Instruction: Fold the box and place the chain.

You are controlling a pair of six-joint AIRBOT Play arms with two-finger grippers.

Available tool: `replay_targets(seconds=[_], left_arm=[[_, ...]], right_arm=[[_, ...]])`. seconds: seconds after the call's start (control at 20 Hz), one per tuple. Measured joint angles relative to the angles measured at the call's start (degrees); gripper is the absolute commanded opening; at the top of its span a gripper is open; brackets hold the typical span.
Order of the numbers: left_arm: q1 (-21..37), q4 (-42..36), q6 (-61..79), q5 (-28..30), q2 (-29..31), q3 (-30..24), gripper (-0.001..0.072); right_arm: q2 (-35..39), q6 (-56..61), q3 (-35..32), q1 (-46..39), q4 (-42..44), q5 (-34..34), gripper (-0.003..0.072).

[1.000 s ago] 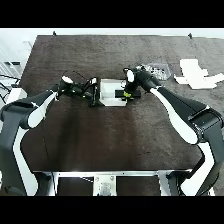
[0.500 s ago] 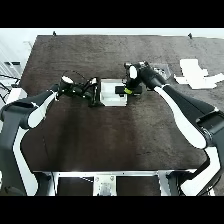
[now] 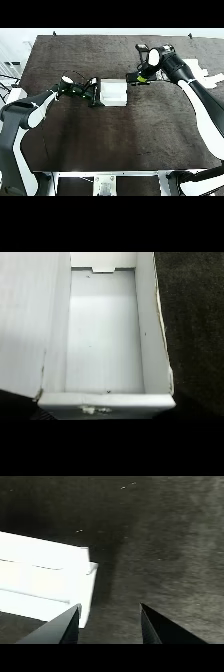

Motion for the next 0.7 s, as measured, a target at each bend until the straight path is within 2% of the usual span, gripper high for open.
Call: replay_targets(seconds=[0.25,0.4,0.5,0.7], left_arm=[[0.0,0.0,0.0,0.1,0.0,0.0,0.0407],[0.0,0.0,0.0,0.1,0.0,0.0,0.0406],[0.0,0.0,0.0,0.1,0.0,0.0,0.0407],[0.0,0.0,0.0,0.1,0.0,0.0,0.0407]], right_arm=[[-0.2,-0.4,-1.3,-1.2,1.6,0.2,0.0451],[-2.6,-0.4,-2.3,-0.4,4.4,-0.7,0.0449],[-4.9,0.0,-2.7,0.3,5.5,-1.4,0.0406],[-8.7,1.9,-3.0,1.4,6.8,-2.3,0.0399]])
